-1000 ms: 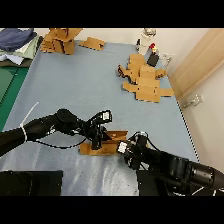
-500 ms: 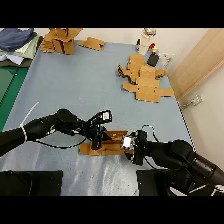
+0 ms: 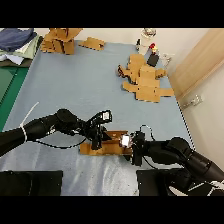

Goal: Fold the box.

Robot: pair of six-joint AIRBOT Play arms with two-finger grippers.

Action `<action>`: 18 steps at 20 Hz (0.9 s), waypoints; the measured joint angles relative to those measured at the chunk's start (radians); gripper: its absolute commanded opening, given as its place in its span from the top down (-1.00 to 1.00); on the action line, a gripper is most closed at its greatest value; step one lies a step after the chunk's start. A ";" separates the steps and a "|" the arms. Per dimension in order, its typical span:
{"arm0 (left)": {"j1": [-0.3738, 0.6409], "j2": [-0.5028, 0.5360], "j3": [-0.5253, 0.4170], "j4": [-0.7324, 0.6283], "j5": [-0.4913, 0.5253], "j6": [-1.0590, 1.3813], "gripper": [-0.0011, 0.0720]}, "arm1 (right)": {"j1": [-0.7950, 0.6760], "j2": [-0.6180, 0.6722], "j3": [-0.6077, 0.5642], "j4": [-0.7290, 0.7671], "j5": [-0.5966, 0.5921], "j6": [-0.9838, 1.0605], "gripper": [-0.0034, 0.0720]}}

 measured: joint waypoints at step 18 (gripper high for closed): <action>0.000 0.000 0.000 0.000 0.002 0.000 0.93 | -0.106 -0.103 0.010 0.165 0.001 -0.281 -0.95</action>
